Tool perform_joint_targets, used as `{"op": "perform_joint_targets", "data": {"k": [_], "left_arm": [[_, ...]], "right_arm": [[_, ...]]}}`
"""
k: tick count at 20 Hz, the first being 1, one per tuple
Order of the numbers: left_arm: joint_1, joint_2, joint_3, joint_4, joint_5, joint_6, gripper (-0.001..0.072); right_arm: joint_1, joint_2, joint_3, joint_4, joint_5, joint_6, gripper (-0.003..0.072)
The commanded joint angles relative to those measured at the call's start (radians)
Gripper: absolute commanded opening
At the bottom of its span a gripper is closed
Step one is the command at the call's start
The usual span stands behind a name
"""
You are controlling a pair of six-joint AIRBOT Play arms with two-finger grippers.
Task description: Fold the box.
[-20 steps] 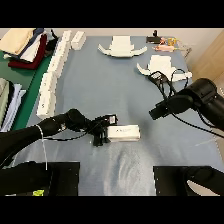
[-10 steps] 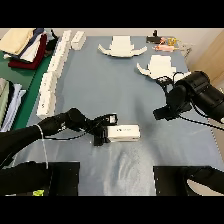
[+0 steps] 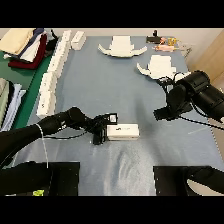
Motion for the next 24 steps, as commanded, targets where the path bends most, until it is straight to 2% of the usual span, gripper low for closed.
{"op": "perform_joint_targets", "data": {"k": [1,18,19,20,24], "left_arm": [[0.000,0.000,0.001,0.008,0.000,-0.003,0.0509],[-0.002,-0.002,0.007,-0.018,0.036,-0.045,0.0513],[-0.002,-0.002,0.007,-0.019,0.036,-0.045,0.0628],[-0.002,-0.002,0.007,-0.019,0.036,-0.045,0.0694],[-0.002,-0.002,0.007,-0.020,0.037,-0.045,0.0695]], "right_arm": [[0.001,0.000,0.001,0.000,0.000,0.000,0.0002],[0.001,0.000,0.001,0.000,0.000,0.000,0.0002],[0.001,0.000,0.001,0.001,0.000,0.000,0.0002],[0.001,0.000,0.001,0.001,0.000,0.000,0.0001],[0.001,0.000,0.001,0.001,0.000,0.000,0.0002]]}}
